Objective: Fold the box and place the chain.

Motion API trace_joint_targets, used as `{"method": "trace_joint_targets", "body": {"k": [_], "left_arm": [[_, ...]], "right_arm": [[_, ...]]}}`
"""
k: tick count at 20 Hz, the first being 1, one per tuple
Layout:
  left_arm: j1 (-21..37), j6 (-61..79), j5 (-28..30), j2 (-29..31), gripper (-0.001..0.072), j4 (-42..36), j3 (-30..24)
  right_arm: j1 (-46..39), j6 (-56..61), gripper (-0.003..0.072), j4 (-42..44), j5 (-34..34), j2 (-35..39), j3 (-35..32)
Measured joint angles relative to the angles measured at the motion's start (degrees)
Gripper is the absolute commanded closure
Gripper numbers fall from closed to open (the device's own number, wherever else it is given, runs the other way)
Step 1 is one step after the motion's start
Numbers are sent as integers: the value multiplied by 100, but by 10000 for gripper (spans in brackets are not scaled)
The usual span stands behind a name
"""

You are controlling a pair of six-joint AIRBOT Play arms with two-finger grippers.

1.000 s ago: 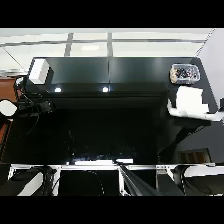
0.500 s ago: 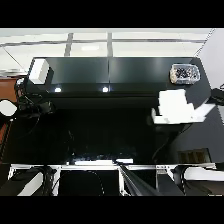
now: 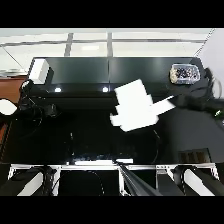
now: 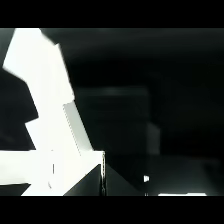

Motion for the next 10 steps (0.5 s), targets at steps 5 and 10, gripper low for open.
{"method": "trace_joint_targets", "body": {"k": [5,10], "left_arm": [[-68,1008,50,-402,-4,-1515,39],[-540,2240,-63,-1316,-3,-2723,546]], "right_arm": [[1589,-957,673,1982,-1276,597,-1491],[2710,-1244,673,2562,-2214,713,-1818]]}}
